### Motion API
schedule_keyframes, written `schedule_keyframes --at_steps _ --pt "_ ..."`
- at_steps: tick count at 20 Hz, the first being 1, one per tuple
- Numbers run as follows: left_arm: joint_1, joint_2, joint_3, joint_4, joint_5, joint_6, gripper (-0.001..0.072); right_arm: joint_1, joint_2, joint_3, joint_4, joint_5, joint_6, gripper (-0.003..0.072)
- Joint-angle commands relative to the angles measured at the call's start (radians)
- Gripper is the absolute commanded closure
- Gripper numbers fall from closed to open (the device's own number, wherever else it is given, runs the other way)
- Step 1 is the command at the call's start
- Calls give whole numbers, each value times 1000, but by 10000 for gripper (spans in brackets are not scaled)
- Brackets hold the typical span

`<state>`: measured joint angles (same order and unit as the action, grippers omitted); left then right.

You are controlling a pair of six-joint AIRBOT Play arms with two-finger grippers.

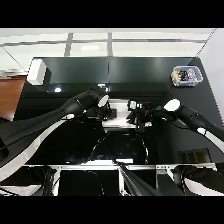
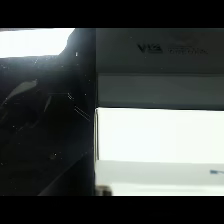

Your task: Fold the box and place the chain.

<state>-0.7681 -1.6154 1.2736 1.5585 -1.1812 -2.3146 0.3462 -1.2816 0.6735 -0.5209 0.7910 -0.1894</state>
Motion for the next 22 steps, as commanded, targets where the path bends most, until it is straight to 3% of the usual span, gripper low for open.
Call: schedule_keyframes --at_steps 1,2,3,4,5,7,8,9,11,15,17,19,22 --pt "1 0 1 0 -1 -1 685 0 -5 0 8 -8 16 619" --pt "2 0 1 -1 -2 -1 685 0 -5 0 8 -10 25 512" --pt "2 0 1 -1 -2 -1 685 0 -5 0 8 -13 27 240" --pt "2 0 1 -1 -2 -1 685 -1 -5 0 -2 -6 40 361" --pt "2 0 1 -1 -2 -1 685 0 -5 0 -24 -6 66 566" --pt "2 0 1 0 -1 -1 685 -2 -5 0 -35 -8 109 343" --pt "2 0 1 -1 -1 -1 685 -6 -3 0 -38 6 134 557" --pt "2 0 1 -1 -1 -1 685 -17 7 2 -40 37 172 666" --pt "2 0 1 -1 -1 -1 685 -61 67 22 -103 99 423 667" --pt "4 0 1 0 -6 0 685 -305 198 105 -465 225 1109 667" --pt "4 0 1 0 -7 0 685 -468 191 81 -467 209 1384 667" --pt "4 0 1 0 -6 0 685 -567 159 10 -425 186 1509 667" --pt "4 0 1 0 -6 0 685 -566 42 -40 -322 263 1458 667"
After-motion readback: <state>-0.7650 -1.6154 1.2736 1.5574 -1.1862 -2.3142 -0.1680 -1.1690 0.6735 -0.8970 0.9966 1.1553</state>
